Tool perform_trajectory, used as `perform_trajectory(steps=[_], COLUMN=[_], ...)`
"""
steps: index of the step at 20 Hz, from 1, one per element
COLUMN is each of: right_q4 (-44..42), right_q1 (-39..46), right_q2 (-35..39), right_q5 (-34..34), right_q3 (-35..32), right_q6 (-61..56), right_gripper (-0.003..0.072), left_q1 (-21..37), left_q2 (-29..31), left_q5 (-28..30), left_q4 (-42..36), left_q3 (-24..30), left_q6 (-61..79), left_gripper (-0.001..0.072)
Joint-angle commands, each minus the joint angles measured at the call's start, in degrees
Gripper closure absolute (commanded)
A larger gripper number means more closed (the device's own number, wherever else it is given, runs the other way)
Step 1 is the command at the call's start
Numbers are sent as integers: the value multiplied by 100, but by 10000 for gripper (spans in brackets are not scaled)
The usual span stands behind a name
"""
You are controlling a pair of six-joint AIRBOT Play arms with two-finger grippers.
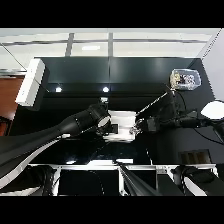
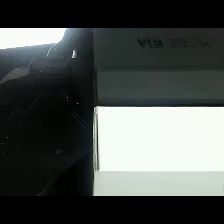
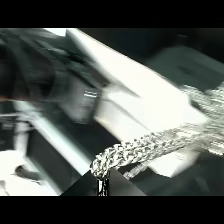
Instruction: Fold the box and place the chain.
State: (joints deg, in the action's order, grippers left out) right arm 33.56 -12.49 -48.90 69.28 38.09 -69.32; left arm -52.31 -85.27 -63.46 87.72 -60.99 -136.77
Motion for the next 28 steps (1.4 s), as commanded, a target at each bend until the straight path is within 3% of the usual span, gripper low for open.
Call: perform_trajectory(steps=[1,3,5,7,10,11,12,13,15,18,20,23,24,25,28], right_q4=[-922,-907,-328,282,317,315,315,328,599,1998,3178,4750,4830,4811,4684], right_q1=[-345,-706,-879,-870,-874,-872,-872,-857,-590,144,693,1335,1523,1694,1875], right_q2=[4,-81,-267,-404,-553,-570,-573,-573,-557,-553,-555,-656,-767,-951,-1784], right_q5=[-411,-925,-1270,-1296,-1099,-1104,-1132,-1134,-968,-1008,-1613,-3038,-3366,-3620,-3860], right_q3=[-2,-15,-35,-46,-46,-46,-46,-44,-39,-39,-46,-81,-81,-74,267], right_q6=[33,31,-212,-643,-702,-702,-699,-695,-673,-699,-955,-2284,-2638,-2758,-2765], right_gripper=[667,667,667,666,665,614,386,319,312,313,314,312,254,-19,-21], left_q1=[-4,-4,-4,-4,-4,-4,-4,-4,-4,-4,-4,-4,-4,-4,-4], left_q2=[-2,-2,-2,-2,-2,-2,-2,-2,-2,-2,-2,-2,-2,-2,-2], left_q5=[0,0,-2,-2,-2,0,0,0,-2,-2,4,28,26,26,24], left_q4=[2,2,2,4,7,7,7,7,4,4,4,7,7,9,7], left_q3=[-4,-4,-4,-4,-4,-4,-4,-4,-4,-4,-4,-4,-4,-4,-4], left_q6=[0,0,0,0,0,0,0,0,0,0,0,0,0,0,0], left_gripper=[676,676,676,676,676,676,676,676,676,676,676,676,676,676,676])
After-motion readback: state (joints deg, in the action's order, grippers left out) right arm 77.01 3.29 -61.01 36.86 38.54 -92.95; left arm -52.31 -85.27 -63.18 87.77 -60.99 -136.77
